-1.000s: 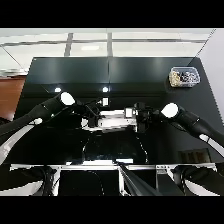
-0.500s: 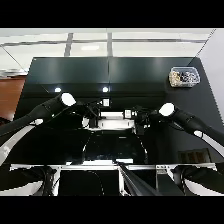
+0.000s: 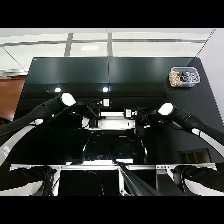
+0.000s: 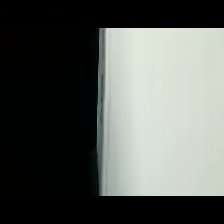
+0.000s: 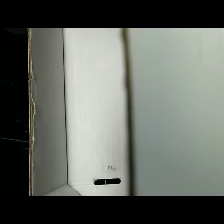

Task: Fold the box and place the chain.

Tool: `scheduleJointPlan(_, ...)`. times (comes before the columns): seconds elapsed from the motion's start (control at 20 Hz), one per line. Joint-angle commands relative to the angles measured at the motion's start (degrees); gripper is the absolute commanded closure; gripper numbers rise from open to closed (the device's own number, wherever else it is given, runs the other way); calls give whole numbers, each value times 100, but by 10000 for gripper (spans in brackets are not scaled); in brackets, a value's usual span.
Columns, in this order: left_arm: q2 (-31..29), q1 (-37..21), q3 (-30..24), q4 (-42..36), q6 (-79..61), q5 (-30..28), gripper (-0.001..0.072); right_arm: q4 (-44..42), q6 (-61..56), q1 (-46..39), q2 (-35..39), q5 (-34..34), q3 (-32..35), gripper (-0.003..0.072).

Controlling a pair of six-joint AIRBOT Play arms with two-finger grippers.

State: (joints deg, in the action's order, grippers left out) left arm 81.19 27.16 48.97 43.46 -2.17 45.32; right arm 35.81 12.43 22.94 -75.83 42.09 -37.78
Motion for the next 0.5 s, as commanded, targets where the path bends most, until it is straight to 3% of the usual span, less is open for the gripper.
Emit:
scheduleJointPlan(0.0, -2, -2, 7, -4, 0, -9, 684, -2, 0, -4, -57, -24, -4, -13)
scheduleJointPlan(0.45, -2, -2, 7, -4, 0, -9, 683, -22, 0, -4, -205, -66, -4, -11)
